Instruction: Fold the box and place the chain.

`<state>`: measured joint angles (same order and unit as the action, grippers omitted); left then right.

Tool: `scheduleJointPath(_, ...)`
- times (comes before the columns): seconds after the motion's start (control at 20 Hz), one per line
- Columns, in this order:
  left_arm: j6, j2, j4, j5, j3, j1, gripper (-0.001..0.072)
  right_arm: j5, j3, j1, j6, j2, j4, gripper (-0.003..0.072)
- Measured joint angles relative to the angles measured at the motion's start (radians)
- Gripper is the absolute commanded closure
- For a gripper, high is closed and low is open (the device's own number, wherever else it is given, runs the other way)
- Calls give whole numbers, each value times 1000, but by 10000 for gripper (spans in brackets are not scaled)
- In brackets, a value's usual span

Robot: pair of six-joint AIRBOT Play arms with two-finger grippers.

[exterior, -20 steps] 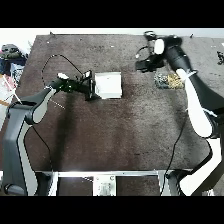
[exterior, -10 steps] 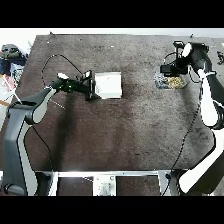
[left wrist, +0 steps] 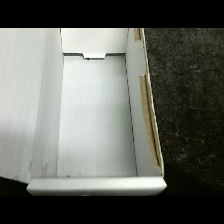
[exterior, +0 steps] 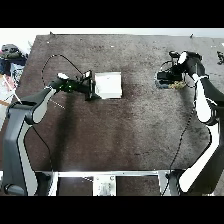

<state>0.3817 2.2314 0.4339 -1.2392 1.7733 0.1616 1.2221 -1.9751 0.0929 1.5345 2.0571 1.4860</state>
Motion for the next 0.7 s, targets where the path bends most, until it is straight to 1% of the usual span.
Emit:
scheduleJointPath(0.1, 0, 0, 0, 0, 0, 0, 372, -5, 0, 0, -11, 7, -17, 461)
scheduleJointPath(0.15, 0, 0, 0, 0, 0, 0, 372, -6, 0, 1, -15, 9, -24, 539)
scheduleJointPath(0.2, 0, 0, 0, 0, 0, 0, 372, -5, 0, 1, -17, 11, -31, 649)
scheduleJointPath(0.45, 0, 0, 0, 0, 0, 0, 372, 4, 0, 0, -22, 13, -42, 655)
scheduleJointPath(0.5, 0, 0, 0, 0, 0, 0, 372, 9, 0, 0, -23, 10, -43, 670)
scheduleJointPath(0.7, 0, 0, 0, 0, 0, 0, 372, 34, 0, 0, -24, -48, -47, 670)
